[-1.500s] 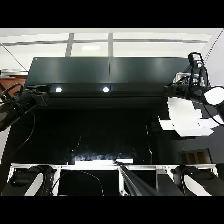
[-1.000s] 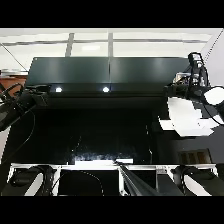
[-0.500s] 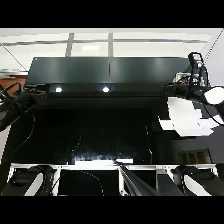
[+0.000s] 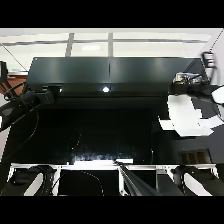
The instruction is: Fold the box and place the chain.
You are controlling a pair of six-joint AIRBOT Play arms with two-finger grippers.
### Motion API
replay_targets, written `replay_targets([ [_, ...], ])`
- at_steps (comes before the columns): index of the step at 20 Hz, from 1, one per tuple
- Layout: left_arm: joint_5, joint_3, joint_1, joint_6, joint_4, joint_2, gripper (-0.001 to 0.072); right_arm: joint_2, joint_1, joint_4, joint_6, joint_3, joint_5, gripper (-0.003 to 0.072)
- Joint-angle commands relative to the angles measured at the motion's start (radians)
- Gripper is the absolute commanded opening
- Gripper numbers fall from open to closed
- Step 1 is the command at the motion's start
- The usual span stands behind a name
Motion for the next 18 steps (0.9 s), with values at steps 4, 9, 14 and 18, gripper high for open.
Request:
replay_targets([
  [4, -0.031, 0.001, -0.013, 0.011, -0.012, -0.008, 0.0708, -0.025, -0.671, -0.122, 0.168, 0.060, 0.053, 0.0703],
  [9, -0.032, 0.001, -0.014, 0.008, -0.024, -0.008, 0.0708, -0.238, -1.052, 0.150, -0.186, 0.170, 0.373, 0.0703],
  [14, -0.026, 0.001, -0.014, -0.012, -0.036, -0.008, 0.0708, -0.529, -1.081, 0.378, -0.488, 0.301, 0.778, 0.0703],
  [18, 0.023, 0.001, -0.014, -0.022, -0.124, -0.008, 0.0708, -0.625, -0.991, 0.378, -0.568, 0.344, 0.786, 0.0703],
])
